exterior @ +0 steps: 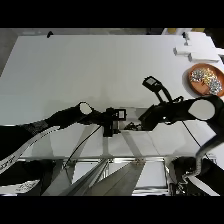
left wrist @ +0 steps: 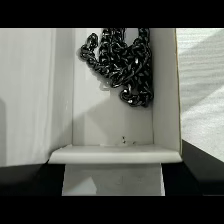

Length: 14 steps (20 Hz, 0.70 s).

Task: Fold the box and place the chain.

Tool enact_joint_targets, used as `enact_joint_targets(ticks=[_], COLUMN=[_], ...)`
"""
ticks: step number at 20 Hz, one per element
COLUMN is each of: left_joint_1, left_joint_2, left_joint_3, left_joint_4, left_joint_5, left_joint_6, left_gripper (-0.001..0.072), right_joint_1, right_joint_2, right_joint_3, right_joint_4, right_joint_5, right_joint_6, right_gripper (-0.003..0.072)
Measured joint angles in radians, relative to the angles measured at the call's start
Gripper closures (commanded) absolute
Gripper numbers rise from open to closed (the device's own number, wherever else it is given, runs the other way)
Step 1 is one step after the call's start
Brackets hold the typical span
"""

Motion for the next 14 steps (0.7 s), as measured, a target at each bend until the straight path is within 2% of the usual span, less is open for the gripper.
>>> enact_joint_targets(ticks=[3,5,9,14], left_joint_1=[0.000,0.000,0.000,0.000], left_joint_2=[0.000,0.000,0.000,0.000], left_joint_3=[0.000,0.000,0.000,0.000], left_joint_4=[0.000,0.000,0.000,0.000], left_joint_5=[0.000,0.000,0.000,0.000], left_joint_6=[0.000,0.000,0.000,0.000], left_gripper=[0.0499,0.0499,0.0499,0.0499], right_joint_1=[-0.149,-0.248,-0.355,-0.379], right_joint_2=[0.047,0.059,0.035,-0.031], right_joint_3=[-0.005,-0.030,-0.123,-0.208], right_joint_4=[-0.006,0.002,0.012,0.090], right_joint_5=[0.100,0.121,0.089,0.005], right_joint_6=[-0.242,-0.402,-0.658,-0.954], right_gripper=[0.0511,0.0511,0.0511,0.0514])
